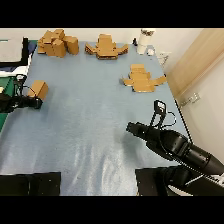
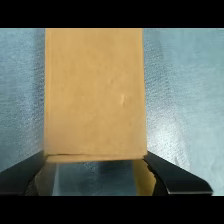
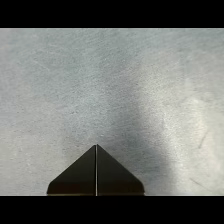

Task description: Fold the box.

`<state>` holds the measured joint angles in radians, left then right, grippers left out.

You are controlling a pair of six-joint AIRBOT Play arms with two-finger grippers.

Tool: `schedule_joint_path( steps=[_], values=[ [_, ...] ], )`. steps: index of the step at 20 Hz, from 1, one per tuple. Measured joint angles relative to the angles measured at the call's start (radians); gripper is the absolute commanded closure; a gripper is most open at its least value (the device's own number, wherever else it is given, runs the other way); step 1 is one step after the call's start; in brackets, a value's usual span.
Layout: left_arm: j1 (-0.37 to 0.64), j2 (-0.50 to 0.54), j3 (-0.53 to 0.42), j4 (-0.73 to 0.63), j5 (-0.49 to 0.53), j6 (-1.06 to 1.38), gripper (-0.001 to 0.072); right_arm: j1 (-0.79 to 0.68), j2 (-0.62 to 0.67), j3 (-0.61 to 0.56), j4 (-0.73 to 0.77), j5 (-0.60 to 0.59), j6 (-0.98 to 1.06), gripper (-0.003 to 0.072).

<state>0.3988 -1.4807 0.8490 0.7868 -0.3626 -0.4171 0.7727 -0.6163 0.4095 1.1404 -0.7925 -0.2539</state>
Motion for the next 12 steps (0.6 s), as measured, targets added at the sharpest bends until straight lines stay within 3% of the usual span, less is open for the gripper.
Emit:
schedule_joint_path(
  steps=[6, 12],
  values=[
    [0.011, 0.03, -0.001, 0.08, -0.114, -0.064, 0.0015, 0.0, 0.0, 0.0, 0.001, 0.013, 0.0, 0.0683],
    [0.06, 0.152, 0.014, 0.315, -0.315, -0.261, 0.0016, 0.0, 0.0, 0.006, 0.023, 0.03, -0.001, 0.0682]
  ],
)
